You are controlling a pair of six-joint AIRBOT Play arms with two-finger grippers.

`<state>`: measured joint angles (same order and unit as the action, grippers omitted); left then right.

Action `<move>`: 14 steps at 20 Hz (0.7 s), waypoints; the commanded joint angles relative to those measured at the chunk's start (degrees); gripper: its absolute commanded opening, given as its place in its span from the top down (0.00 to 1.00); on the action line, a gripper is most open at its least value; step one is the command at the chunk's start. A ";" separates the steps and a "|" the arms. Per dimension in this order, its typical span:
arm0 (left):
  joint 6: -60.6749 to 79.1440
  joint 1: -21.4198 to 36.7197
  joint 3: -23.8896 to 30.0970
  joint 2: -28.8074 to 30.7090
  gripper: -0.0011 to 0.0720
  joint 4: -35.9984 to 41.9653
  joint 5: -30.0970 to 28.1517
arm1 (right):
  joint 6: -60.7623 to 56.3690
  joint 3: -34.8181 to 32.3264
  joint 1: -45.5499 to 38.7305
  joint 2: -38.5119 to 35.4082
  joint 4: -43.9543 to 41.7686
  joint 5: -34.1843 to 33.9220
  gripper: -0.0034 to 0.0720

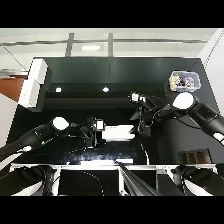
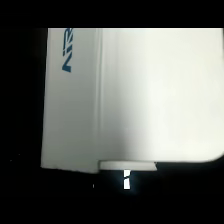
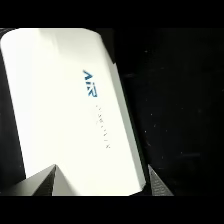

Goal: Fold the box and place the chain.

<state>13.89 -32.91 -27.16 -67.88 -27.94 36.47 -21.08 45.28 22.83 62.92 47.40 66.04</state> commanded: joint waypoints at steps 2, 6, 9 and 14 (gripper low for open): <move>0.02 -0.02 -0.02 -0.02 0.51 -0.04 0.04 | -1.73 -0.50 2.47 -0.98 2.62 0.09 0.04; 0.02 -0.02 -0.02 -0.02 0.51 -0.04 0.04 | -2.05 -2.27 5.18 -0.96 5.68 -5.62 0.04; 0.02 -0.02 -0.02 -0.02 0.51 -0.04 0.04 | -2.12 -2.69 5.49 -0.96 6.43 -6.32 0.04; 0.02 -0.02 -0.02 -0.02 0.51 -0.04 0.04 | -2.10 -2.69 5.51 -0.96 6.73 -6.64 0.09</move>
<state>13.89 -32.91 -27.16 -67.88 -27.97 36.49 -23.14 42.68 28.18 62.00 53.67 60.16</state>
